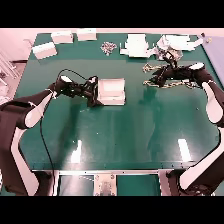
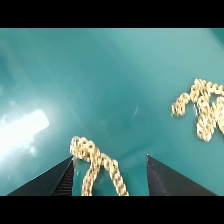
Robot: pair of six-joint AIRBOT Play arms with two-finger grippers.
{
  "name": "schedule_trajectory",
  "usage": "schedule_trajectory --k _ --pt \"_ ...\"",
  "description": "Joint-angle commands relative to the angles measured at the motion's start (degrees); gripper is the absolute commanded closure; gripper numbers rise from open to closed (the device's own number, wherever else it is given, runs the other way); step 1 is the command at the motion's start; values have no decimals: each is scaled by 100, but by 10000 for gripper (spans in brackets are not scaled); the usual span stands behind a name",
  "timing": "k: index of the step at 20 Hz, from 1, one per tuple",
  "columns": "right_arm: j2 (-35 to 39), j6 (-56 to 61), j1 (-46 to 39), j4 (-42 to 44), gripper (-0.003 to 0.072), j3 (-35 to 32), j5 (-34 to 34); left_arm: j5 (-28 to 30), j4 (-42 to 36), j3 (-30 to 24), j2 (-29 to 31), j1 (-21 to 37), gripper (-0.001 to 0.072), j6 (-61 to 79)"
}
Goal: Fold the box and place the chain.
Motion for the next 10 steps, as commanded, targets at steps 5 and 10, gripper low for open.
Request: schedule_trajectory --k 5,10 --pt "-566 -297 -11 -214 182 457 564 2 0 2 0 7 80 2" --pt "-621 -439 -11 -299 192 566 538 0 0 2 0 7 80 2"
